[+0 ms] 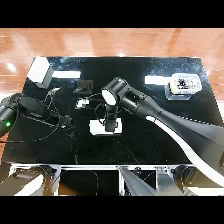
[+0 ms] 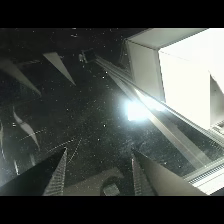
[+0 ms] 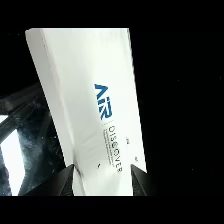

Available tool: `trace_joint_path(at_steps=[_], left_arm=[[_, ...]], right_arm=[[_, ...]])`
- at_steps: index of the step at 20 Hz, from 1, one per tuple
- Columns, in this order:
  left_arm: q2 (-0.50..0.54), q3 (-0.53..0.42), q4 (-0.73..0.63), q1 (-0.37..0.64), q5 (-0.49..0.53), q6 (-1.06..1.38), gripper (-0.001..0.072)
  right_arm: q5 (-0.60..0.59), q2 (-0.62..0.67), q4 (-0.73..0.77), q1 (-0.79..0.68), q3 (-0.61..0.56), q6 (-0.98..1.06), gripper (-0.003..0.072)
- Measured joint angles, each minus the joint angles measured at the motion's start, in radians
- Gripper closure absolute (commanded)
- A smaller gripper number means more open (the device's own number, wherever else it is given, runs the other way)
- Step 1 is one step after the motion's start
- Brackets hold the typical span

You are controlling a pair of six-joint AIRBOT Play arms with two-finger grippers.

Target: Fold the box and place the chain.

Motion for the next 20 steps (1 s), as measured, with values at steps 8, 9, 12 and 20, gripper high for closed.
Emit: trace_joint_path(at_steps=[8,9,12,20], left_arm=[[0.0,0.0,0.0,0.0,0.0,0.0,0.0199],[0.0,0.0,0.0,0.0,0.0,0.0,0.0199],[0.0,0.0,0.0,0.0,0.0,0.0,0.0199],[0.0,0.0,0.0,0.0,0.0,0.0,0.0199]], right_arm=[[-0.011,-0.011,0.001,0.0,0.0,-0.045,0.0448],[-0.012,-0.011,0.0,0.0,0.0,-0.047,0.0448],[-0.013,-0.01,-0.002,0.0,0.0,-0.05,0.0448],[-0.019,-0.009,-0.007,0.0,0.007,-0.051,0.0449]])
